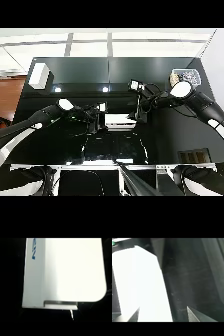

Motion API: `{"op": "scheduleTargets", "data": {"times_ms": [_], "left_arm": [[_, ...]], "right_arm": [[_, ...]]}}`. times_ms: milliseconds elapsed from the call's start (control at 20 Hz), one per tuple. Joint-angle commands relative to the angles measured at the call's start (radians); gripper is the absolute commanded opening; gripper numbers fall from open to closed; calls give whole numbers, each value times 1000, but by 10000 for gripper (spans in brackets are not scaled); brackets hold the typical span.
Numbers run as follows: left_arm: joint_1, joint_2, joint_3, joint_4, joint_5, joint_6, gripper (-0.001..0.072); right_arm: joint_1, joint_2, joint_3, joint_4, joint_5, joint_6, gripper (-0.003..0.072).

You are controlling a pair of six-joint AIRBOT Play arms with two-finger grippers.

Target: Fold the box and place the chain.

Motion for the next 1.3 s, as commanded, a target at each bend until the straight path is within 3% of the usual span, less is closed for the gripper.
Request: {"op": "scheduleTargets", "data": {"times_ms": [0, 200, 1000, 1100, 1200, 1250], "left_arm": [[-1, -1, 0, 0, 0, 0, 465], [-1, -1, 0, 0, 0, 0, 465], [-1, -1, 0, 0, 0, 0, 465], [-1, -1, 0, 0, 0, 0, 465], [-1, -1, 0, 0, 0, 0, 465], [-1, -1, 0, 0, 0, 0, 465]], "right_arm": [[2, -1, -18, 0, 17, -24, 712], [8, -1, -64, 0, -10, -95, 711], [17, -9, -66, 0, 1, -113, 708], [17, -9, -66, 0, 3, -112, 404], [17, -9, -66, 0, 13, -112, 191], [17, -9, -66, 0, 14, -112, 188]]}}
